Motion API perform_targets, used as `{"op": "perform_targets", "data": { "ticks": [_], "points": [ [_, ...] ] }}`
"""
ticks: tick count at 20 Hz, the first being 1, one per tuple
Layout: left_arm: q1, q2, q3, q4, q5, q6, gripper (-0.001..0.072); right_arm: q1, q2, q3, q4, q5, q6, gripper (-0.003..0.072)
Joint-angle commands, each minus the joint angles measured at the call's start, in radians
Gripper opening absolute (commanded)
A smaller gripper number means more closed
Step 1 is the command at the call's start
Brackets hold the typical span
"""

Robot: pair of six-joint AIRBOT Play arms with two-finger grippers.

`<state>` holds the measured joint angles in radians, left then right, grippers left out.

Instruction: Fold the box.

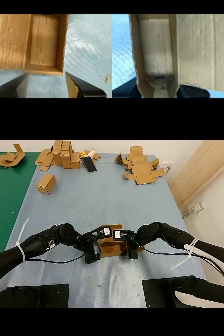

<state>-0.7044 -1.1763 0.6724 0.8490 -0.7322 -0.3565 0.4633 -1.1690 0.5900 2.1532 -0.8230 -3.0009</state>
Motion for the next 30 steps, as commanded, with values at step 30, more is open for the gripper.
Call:
{"op": "perform_targets", "data": {
  "ticks": [30],
  "points": [
    [0.101,-0.002,-0.095,-0.225,0.046,0.385,0.0694,0.000,0.000,0.001,0.000,0.001,0.000,0.0518]
  ]
}}
